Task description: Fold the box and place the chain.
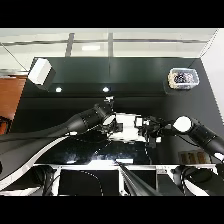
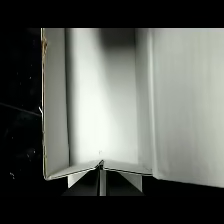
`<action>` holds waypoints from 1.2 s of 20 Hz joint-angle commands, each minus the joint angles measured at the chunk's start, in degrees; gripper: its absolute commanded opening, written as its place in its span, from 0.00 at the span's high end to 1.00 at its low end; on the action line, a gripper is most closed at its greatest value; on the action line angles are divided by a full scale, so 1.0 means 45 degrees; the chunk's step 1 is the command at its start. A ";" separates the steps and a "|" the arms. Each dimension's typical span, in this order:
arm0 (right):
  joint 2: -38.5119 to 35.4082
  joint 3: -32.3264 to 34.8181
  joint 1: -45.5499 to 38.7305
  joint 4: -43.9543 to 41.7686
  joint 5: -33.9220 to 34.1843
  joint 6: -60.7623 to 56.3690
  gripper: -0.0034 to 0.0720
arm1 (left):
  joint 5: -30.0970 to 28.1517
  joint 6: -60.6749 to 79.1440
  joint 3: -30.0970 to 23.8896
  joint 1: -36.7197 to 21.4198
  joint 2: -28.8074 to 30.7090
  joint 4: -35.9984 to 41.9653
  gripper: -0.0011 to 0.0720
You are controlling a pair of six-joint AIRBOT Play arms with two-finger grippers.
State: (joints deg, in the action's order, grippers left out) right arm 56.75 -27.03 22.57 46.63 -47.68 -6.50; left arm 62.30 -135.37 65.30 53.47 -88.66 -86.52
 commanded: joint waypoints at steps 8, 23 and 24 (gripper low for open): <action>0.1297 0.0019 0.0015 -0.2011 0.0486 -0.0180 0.89 | -0.0131 -0.0010 0.0005 -0.0005 0.0005 0.0049 0.95; -0.0495 -0.1899 -0.2540 0.2055 -0.2589 -0.8621 0.94 | -0.0068 -0.0005 0.0005 -0.0005 0.0005 0.0049 0.95; -0.0801 -0.2327 -0.3517 0.3317 -0.3113 -1.0151 0.94 | -0.0073 -0.0005 0.0005 -0.0005 0.0005 0.0049 0.95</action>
